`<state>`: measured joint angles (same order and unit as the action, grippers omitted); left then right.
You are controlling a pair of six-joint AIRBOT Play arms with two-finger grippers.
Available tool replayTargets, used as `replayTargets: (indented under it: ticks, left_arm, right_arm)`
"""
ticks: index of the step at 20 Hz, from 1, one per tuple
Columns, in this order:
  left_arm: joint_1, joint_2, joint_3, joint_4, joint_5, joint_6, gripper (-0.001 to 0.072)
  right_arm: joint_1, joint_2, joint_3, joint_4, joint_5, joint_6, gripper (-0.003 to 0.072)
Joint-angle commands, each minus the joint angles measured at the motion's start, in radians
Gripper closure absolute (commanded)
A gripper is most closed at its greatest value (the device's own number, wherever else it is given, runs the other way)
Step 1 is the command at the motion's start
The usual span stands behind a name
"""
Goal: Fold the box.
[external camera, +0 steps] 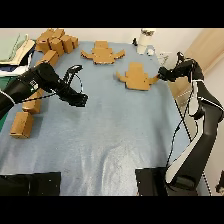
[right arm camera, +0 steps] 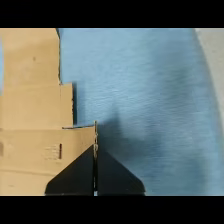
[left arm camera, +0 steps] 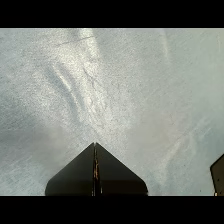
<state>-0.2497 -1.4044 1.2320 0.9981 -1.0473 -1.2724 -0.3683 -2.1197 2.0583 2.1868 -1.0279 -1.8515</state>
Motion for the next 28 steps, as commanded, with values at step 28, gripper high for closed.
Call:
replayTargets:
  ticks: [28]
  left_arm:
    - [0.0,0.0,0.001,0.0,0.014,0.0,0.0697]
  right_arm:
    - [0.559,0.995,-1.274,-0.462,0.137,0.51,0.0426]
